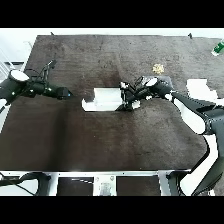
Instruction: Fold the box and place the chain.
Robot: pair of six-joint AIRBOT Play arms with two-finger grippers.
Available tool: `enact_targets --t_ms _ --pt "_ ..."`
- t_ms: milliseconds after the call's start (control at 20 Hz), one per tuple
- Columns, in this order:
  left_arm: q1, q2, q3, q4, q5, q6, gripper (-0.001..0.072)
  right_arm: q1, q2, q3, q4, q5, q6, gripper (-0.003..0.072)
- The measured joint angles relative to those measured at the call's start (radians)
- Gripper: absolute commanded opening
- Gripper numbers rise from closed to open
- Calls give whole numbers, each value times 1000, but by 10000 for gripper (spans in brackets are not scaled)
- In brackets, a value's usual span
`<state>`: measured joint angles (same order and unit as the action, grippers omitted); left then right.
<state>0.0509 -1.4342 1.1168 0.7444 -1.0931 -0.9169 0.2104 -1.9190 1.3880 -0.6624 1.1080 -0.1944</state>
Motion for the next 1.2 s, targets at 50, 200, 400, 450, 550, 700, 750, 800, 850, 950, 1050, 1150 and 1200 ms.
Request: enact_targets --t_ms 50,200,400,450,550,700,750,800,850,950,1050,1150,1200 --pt "0 -2 -6 9 10 -16 16 0 0 0 0 0 0 512" --pt "0 -31 -16 23 37 -60 17 0 0 0 0 0 0 512" --pt "-3 -101 -21 18 61 -105 18 0 0 0 0 0 0 512" --pt "-7 -117 -21 9 70 -112 17 0 0 0 0 0 0 512" --pt "-23 -148 -22 6 81 -130 18 0 0 0 0 0 0 512" --pt "-62 -188 -22 -1 105 -150 18 0 0 0 0 0 0 512" --pt "-76 -197 -22 -2 113 -156 18 0 0 0 0 0 0 512" --pt "-89 -207 -22 -6 126 -161 18 0 0 0 0 0 0 512" --pt "-101 -214 -22 -11 134 -166 19 0 0 0 0 0 0 512" --pt "-121 -230 -22 -19 142 -171 18 0 0 0 0 0 0 512" --pt "-138 -243 -22 -32 151 -174 19 0 0 0 0 0 -1 512" --pt "-150 -250 -21 -42 155 -176 19 0 0 0 0 0 -2 512" --pt "-154 -253 -21 -49 156 -176 18 0 0 0 -2 0 -2 512"
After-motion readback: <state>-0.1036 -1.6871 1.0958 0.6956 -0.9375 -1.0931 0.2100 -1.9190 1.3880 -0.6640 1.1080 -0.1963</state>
